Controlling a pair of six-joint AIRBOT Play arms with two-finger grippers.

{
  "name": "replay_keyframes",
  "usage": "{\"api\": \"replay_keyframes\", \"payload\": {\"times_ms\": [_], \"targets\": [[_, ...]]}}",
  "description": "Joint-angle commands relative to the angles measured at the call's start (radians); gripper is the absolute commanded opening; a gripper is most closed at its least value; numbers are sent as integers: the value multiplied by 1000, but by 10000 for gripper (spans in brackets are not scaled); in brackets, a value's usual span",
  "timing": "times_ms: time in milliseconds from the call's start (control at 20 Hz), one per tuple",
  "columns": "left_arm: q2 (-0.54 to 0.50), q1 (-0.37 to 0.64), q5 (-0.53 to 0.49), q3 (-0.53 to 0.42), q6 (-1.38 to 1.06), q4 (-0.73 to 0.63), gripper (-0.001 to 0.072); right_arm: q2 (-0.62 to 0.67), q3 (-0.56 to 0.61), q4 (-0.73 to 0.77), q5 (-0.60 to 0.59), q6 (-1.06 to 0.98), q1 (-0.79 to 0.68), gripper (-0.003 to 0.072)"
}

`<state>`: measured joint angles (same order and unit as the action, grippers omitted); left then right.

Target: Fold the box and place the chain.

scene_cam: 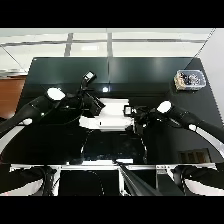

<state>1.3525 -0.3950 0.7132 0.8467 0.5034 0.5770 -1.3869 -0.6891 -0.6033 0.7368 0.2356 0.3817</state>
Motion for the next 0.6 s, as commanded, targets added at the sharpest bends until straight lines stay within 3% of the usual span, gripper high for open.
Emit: {"api": "replay_keyframes", "payload": {"times_ms": [0, 200, 300, 400, 550], "targets": [[68, -5, -12, 0, 6, 51, 24, -1, 0, 0, 0, 0, 1, 179], [114, -17, 84, 0, 27, 50, 25, -1, 0, 0, 0, 0, 1, 179], [97, -11, 89, 18, 33, 164, 23, -1, 0, 0, 0, 0, 1, 179], [32, -2, 54, 52, 78, 240, 24, -1, 0, 0, 0, 0, 1, 179], [-129, 34, 92, 76, 79, 302, 24, -1, 0, 0, 0, 0, 1, 179]]}}
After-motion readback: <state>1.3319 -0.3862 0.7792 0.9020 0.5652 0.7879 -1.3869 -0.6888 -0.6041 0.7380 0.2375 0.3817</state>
